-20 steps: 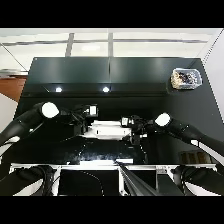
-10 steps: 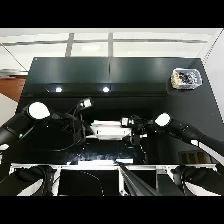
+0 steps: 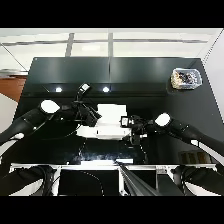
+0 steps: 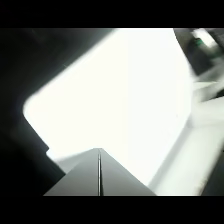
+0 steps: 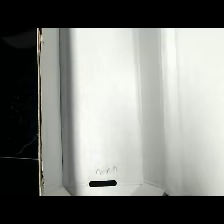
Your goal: Fold the box and place the chain.
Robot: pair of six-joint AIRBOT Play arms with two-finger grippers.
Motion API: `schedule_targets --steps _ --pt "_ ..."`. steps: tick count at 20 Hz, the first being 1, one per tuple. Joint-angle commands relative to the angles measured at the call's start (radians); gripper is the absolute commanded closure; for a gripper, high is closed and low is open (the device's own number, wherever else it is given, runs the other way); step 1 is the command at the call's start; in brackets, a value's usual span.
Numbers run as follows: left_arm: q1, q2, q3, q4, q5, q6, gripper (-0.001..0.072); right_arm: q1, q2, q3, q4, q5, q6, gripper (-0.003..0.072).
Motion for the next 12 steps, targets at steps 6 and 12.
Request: schedule_targets --steps 6,12 --pt "0.000 -0.084 0.003 0.029 -0.026 0.033 0.0683 0.001 0.000 0.000 0.000 0.000 0.000 0.0134" --pt "0.091 0.081 0.045 0.227 -0.047 0.040 0.0682 0.001 0.000 0.000 0.000 0.000 0.000 0.0134"
